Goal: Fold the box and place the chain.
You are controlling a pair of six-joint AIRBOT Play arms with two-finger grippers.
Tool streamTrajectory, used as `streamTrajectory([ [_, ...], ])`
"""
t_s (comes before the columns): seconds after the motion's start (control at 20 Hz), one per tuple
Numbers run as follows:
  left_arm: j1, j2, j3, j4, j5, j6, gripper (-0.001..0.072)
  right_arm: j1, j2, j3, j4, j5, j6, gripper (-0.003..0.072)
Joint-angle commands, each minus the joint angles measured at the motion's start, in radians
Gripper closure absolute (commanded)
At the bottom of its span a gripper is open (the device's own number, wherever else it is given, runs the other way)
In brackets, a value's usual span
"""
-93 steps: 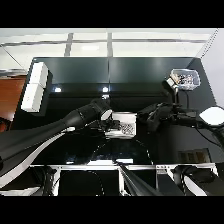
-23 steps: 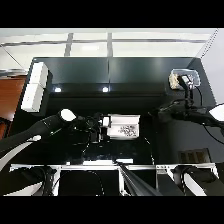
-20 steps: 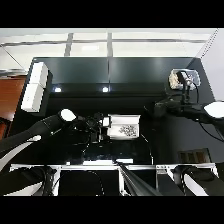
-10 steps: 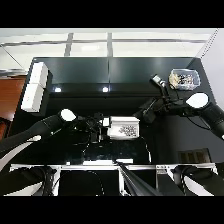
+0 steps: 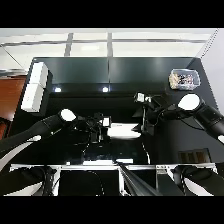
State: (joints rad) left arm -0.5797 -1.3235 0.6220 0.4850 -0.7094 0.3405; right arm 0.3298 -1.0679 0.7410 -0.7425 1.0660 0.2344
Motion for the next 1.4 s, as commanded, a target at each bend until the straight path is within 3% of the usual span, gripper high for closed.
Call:
streamTrajectory([
  [0.0, -0.001, -0.001, 0.001, 0.000, 0.000, 0.000, 0.0270, 0.030, -0.001, -0.014, -0.028, -0.019, -0.023, -0.0010],
  [0.15, -0.001, -0.001, 0.001, 0.000, 0.000, 0.000, 0.0270, 0.041, -0.001, -0.031, -0.040, -0.070, -0.023, -0.0007],
  [0.2, -0.001, -0.001, 0.001, 0.000, 0.000, 0.000, 0.0270, 0.046, -0.001, -0.031, -0.041, -0.074, -0.022, 0.0131],
  [0.4, -0.001, -0.001, 0.001, 0.000, 0.000, 0.000, 0.0270, 0.064, -0.001, -0.031, -0.050, -0.059, -0.021, 0.0500],
  [1.0, -0.001, -0.001, 0.001, 0.000, 0.000, 0.000, 0.0270, 0.077, -0.001, -0.031, -0.081, -0.003, -0.018, 0.0496],
  [1.1, -0.001, -0.001, 0.001, 0.000, 0.000, 0.000, 0.0270, 0.077, -0.001, -0.031, -0.081, -0.001, -0.018, 0.0421],
  [1.35, -0.001, -0.001, 0.001, 0.000, 0.000, 0.000, 0.0270, 0.077, -0.001, -0.031, -0.081, 0.000, -0.018, 0.0421],
])
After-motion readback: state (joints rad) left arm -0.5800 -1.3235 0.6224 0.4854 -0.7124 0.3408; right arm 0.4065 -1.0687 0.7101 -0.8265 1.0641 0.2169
